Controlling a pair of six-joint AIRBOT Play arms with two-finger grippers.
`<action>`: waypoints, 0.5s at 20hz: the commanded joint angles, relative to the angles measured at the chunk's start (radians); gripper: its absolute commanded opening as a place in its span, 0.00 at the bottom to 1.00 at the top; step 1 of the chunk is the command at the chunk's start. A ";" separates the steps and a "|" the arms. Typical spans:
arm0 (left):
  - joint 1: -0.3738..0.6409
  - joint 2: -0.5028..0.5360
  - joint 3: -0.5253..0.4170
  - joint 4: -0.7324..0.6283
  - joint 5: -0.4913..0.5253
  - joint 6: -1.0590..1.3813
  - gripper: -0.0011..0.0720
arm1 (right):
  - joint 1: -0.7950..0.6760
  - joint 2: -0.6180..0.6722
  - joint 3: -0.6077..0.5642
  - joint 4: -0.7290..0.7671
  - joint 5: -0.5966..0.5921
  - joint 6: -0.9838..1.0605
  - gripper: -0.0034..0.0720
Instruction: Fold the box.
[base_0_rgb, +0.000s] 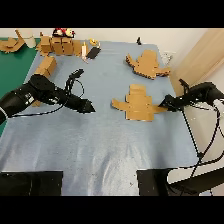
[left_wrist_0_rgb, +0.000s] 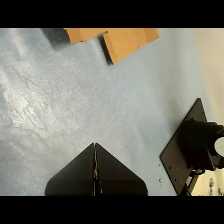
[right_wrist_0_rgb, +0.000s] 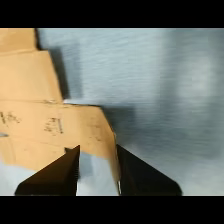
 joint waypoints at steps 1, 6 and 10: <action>0.002 0.000 0.001 -0.020 -0.024 0.013 0.03 | 0.065 0.000 0.001 0.046 -0.023 -0.048 0.52; 0.002 0.000 0.001 -0.021 -0.032 0.013 0.03 | 0.112 -0.027 0.001 0.048 -0.013 -0.052 0.39; 0.007 0.000 0.001 -0.023 -0.039 0.013 0.03 | 0.113 0.000 0.000 0.083 -0.049 -0.090 0.05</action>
